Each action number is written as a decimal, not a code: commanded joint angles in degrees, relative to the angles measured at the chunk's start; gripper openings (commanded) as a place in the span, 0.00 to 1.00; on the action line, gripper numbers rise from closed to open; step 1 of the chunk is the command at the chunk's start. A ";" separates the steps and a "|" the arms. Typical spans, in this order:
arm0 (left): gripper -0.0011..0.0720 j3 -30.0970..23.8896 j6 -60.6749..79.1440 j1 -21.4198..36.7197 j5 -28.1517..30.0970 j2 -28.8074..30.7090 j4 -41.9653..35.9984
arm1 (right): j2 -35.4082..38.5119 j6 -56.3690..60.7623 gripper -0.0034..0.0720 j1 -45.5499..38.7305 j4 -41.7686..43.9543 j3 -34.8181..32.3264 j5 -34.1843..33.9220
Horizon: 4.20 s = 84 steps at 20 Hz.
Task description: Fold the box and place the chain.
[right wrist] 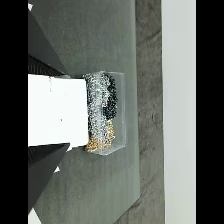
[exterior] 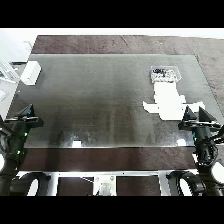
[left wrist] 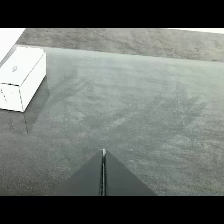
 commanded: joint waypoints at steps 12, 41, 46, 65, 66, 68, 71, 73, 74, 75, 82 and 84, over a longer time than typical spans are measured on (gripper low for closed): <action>0.04 -0.02 0.02 0.02 0.00 0.04 0.02 | -11.82 -0.04 0.60 -2.58 -0.42 7.91 -2.51; 0.04 -0.02 0.02 0.04 0.02 0.04 0.02 | -108.02 35.87 0.68 -55.10 -56.06 101.35 101.83; 0.04 -0.02 0.02 0.04 -0.13 0.04 0.02 | -111.65 33.14 0.68 -54.31 -53.31 102.62 102.51; 0.04 -0.02 0.02 0.04 -0.13 0.04 0.02 | -116.61 36.24 0.63 -47.95 -53.18 102.86 105.83; 0.04 -0.02 0.02 0.04 -0.13 0.04 0.02 | -116.65 36.26 0.62 -47.87 -53.16 102.86 105.85; 0.04 -0.02 0.02 0.04 -0.13 0.04 0.02 | -116.85 36.26 0.58 -47.39 -53.16 102.84 105.96; 0.04 -0.02 0.02 0.04 -0.13 0.04 0.02 | -117.09 36.22 0.51 -46.01 -53.13 102.75 105.96; 0.04 -0.02 0.02 0.04 -0.13 0.04 0.02 | -117.20 36.20 0.36 -45.03 -53.16 102.75 105.96; 0.04 -0.02 0.02 0.04 -0.13 0.04 0.02 | -117.18 36.20 0.30 -44.74 -53.13 102.75 106.03; 0.04 -0.02 0.02 0.04 -0.11 0.04 0.02 | -117.18 36.09 0.24 -44.57 -53.13 102.75 106.22; 0.04 -0.02 0.02 0.04 -0.13 0.04 0.02 | -115.93 37.51 0.06 -44.15 -45.46 101.61 113.85; 0.04 -0.02 0.02 0.04 -0.11 0.04 0.02 | -113.77 36.98 0.05 -42.77 -40.83 99.23 112.76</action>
